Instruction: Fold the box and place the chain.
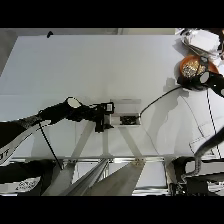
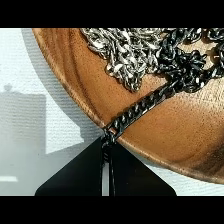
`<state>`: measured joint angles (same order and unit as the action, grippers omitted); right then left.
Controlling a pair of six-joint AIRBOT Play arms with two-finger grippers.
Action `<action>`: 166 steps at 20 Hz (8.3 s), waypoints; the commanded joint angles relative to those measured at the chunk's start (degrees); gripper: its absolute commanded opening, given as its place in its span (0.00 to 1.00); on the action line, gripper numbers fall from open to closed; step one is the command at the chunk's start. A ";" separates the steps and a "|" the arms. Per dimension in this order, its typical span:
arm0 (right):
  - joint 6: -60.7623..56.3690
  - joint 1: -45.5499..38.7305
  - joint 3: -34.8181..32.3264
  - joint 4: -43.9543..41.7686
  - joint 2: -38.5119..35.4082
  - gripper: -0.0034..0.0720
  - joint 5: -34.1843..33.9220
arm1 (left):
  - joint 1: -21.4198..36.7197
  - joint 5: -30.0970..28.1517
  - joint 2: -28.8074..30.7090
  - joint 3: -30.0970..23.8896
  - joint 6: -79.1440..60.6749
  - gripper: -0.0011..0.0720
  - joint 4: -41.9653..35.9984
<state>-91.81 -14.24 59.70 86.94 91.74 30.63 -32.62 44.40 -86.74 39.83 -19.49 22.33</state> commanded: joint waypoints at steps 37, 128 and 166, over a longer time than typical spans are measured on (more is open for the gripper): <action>30.88 17.20 0.04 -54.66 -61.79 0.06 33.11 | 0.02 -0.02 0.04 0.00 0.00 0.30 0.02; 32.72 40.00 2.91 -26.77 -24.94 0.06 24.76 | 0.02 0.00 0.04 0.00 0.00 0.30 0.02; 68.72 37.90 3.91 -39.21 -22.58 0.58 35.80 | 0.02 0.00 0.04 0.00 -0.02 0.30 0.02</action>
<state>-26.76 26.00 63.31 54.28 70.28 70.74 -32.62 44.40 -86.74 39.83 -19.46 22.33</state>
